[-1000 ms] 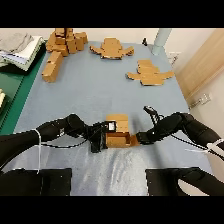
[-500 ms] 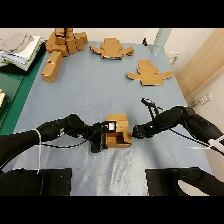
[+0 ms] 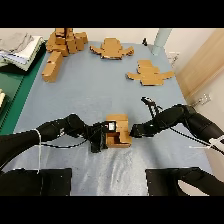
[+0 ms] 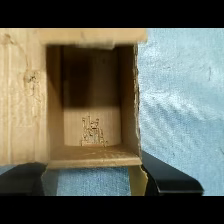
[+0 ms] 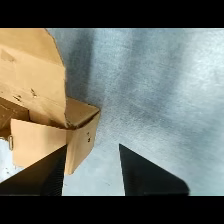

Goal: Fold the box.

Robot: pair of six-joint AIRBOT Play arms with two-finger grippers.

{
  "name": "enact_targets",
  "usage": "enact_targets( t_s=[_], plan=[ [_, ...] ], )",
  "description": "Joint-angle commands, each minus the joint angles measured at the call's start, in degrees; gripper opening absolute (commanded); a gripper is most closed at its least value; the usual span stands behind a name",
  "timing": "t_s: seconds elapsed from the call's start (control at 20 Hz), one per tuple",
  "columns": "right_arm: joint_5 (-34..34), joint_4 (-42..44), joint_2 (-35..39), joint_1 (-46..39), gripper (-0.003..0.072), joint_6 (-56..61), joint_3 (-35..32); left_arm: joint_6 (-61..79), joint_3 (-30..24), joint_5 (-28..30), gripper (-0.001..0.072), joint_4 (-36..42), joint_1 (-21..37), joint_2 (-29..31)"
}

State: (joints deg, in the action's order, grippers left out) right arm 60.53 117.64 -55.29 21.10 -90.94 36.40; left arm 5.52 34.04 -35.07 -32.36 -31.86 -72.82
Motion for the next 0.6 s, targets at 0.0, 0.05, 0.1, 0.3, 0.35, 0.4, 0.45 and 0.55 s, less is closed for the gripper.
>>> enact_targets(
  t_s=[0.0, 0.05, 0.1, 0.3, 0.35, 0.4, 0.45, 0.55],
  plan=[
    [0.98, 0.94, 0.00, 0.04, 0.0513, 0.11, 0.07, 0.00, 0.00, 0.00, 0.0448, -0.02, 0.04, -0.04],
    [1.44, 0.94, 0.00, 0.07, 0.0513, 0.22, 0.07, 0.00, 0.00, 0.00, 0.0448, -0.02, 0.04, -0.04],
    [1.64, 0.94, -0.02, 0.07, 0.0513, 0.96, 0.04, 0.00, 0.00, 0.00, 0.0448, -0.02, 0.04, -0.04],
    [-0.55, -0.52, -0.13, 4.50, 0.0512, 6.84, 0.07, 0.00, 0.00, 0.00, 0.0448, -0.02, 0.04, -0.04],
    [-1.09, -2.64, -0.35, 6.23, 0.0512, 10.45, 0.09, 0.00, 0.00, 0.00, 0.0448, -0.02, 0.04, -0.04],
    [-1.33, -4.63, -0.92, 7.69, 0.0512, 13.73, 0.11, 0.00, 0.02, 0.00, 0.0448, -0.04, 0.04, -0.04],
    [-1.62, -6.29, -1.81, 9.22, 0.0511, 16.92, 0.39, 0.00, 0.00, 0.00, 0.0447, -0.02, 0.04, -0.04],
    [-2.10, -9.68, -4.35, 12.72, 0.0503, 22.73, 2.56, 0.00, 0.02, 0.00, 0.0447, -0.02, 0.04, -0.04]
  ],
)
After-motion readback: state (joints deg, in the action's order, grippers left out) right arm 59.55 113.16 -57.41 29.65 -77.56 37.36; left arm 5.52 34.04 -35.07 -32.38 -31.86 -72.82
